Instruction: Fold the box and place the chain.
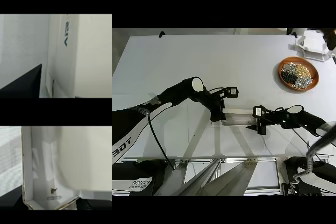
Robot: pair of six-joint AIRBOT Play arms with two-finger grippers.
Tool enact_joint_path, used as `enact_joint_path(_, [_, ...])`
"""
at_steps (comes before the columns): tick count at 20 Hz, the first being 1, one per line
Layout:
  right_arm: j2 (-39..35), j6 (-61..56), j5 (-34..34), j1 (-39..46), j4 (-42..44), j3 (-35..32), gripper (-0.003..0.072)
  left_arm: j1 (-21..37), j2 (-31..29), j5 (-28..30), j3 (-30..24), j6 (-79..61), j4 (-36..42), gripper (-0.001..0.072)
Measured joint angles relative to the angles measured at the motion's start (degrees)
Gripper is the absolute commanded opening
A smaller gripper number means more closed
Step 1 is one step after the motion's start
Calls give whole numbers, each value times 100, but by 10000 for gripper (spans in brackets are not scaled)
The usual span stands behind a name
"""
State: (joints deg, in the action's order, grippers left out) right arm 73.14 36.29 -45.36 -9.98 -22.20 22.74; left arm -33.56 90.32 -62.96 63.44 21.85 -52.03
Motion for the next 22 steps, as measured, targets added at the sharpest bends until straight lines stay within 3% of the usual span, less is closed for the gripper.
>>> enact_joint_path(3, [-2, 2, -4, 0, -2, 0, 343, 186, -337, -509, 0, 363, -229, 405])
enact_joint_path(4, [0, 0, -4, 0, -2, 0, 343, 256, -461, -732, 0, 514, -343, 360])
enact_joint_path(5, [-2, 2, -7, 0, -2, 0, 343, 334, -605, -1036, 0, 702, -468, 237])
enact_joint_path(6, [0, 2, -7, 0, -2, 0, 343, 402, -741, -1318, 0, 887, -590, 47])
enact_joint_path(7, [0, 2, -9, 0, -2, 0, 343, 470, -887, -1646, 0, 1082, -702, 4])
enact_joint_path(10, [-2, 2, -9, 0, -2, 0, 343, 566, -1207, -2474, 0, 1499, -603, 4])
enact_joint_path(14, [0, 2, -11, 0, -2, 0, 343, 426, -1353, -2741, 0, 1259, 824, 4])
enact_joint_path(18, [-2, 2, -11, 0, -4, 0, 343, -13, -1346, -1919, -13, 920, 1788, 8])
enact_joint_path(22, [-2, 0, -11, 0, -4, 0, 343, -369, -1043, -1191, -26, 920, 2092, 6])
